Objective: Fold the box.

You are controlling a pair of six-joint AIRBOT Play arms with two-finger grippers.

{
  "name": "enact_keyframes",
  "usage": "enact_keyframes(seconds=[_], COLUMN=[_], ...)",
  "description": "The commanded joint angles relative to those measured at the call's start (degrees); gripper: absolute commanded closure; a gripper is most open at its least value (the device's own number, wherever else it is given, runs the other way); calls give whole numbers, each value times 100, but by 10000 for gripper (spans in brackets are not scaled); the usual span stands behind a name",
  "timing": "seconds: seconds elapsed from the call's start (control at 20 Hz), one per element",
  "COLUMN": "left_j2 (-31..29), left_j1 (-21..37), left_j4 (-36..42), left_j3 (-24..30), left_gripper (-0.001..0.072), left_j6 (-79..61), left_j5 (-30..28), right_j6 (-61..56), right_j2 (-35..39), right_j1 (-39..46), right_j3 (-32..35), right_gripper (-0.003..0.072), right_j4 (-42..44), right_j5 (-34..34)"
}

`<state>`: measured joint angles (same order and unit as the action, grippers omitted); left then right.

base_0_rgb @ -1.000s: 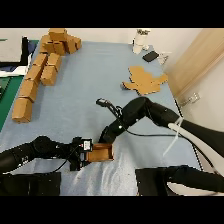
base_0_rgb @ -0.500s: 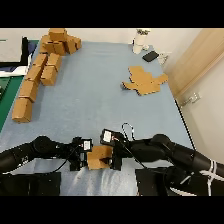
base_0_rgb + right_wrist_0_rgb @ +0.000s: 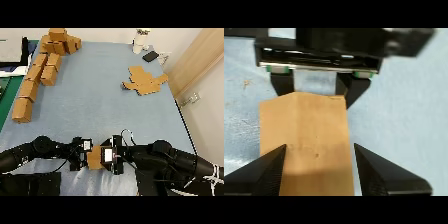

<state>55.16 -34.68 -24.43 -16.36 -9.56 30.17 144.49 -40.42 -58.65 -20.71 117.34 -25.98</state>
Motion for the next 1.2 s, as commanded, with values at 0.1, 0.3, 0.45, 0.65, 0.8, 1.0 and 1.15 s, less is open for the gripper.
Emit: enact_keyframes(seconds=[0.1, 0.3, 0.45, 0.65, 0.8, 1.0, 1.15], left_j2=[-4, -2, -4, -2, -4, -4, -4], left_j1=[2, 2, 2, 2, 2, 2, 2], left_j4=[-2, -2, -2, -2, -2, -2, -2], left_j3=[0, 0, 0, 0, 0, 0, 0], left_gripper=[233, 233, 233, 233, 233, 233, 233], left_j6=[-2, -2, -2, -2, 0, 0, 0], left_j5=[0, -2, 0, 0, 0, -2, 0], right_j6=[214, 212, 210, 210, 190, 190, 190], right_j2=[-111, -433, -490, -339, -275, -61, -11], right_j1=[-503, -498, -503, -503, -503, -503, -496], right_j3=[81, 79, 76, 55, 55, 55, 55], right_gripper=[48, 48, 145, 206, 286, 288, 362], right_j4=[-308, -857, -855, -857, -852, -852, -857], right_j5=[256, 960, 994, 901, 874, 835, 835])
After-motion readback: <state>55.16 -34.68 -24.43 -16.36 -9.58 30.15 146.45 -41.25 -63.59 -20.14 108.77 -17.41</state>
